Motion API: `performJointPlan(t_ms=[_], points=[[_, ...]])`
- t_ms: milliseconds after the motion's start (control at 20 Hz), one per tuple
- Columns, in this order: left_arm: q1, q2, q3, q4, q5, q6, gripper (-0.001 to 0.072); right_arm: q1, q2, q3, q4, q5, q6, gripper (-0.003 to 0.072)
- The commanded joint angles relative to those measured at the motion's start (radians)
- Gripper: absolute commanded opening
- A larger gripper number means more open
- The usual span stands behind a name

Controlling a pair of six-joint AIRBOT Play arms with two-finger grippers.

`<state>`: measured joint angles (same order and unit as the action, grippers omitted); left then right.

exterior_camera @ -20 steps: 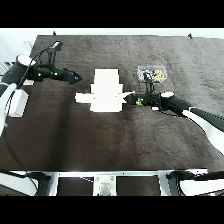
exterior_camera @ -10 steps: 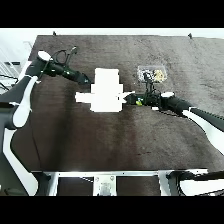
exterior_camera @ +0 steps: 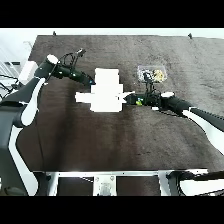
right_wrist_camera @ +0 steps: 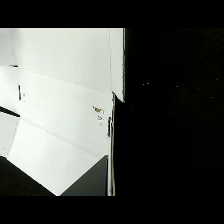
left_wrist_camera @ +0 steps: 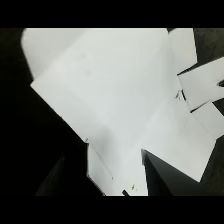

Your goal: Fold the box and place the chain.

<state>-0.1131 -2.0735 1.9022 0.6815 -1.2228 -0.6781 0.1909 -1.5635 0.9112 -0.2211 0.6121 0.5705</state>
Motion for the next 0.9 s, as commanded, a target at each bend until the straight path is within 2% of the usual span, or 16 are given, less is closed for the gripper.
performJointPlan(t_ms=[0, 250, 400, 600, 850], points=[[-0.002, -0.042, 0.030, 0.001, 0.015, 0.001, 0.0561, 0.001, 0.000, 0.000, 0.000, 0.002, 0.000, 0.0015], [-0.002, -0.104, 0.104, -0.032, -0.037, -0.029, 0.0561, 0.001, 0.000, 0.000, 0.000, 0.002, -0.004, 0.0015], [-0.003, -0.104, 0.105, -0.034, -0.072, -0.028, 0.0531, 0.001, 0.000, 0.000, 0.000, 0.001, -0.004, 0.0015], [-0.003, -0.119, 0.105, -0.036, -0.115, -0.028, 0.0531, 0.001, 0.000, 0.000, 0.000, 0.002, -0.003, 0.0015], [-0.003, -0.141, 0.105, -0.143, -0.109, 0.006, 0.0529, 0.001, 0.000, 0.000, 0.000, 0.002, -0.004, 0.0015]])
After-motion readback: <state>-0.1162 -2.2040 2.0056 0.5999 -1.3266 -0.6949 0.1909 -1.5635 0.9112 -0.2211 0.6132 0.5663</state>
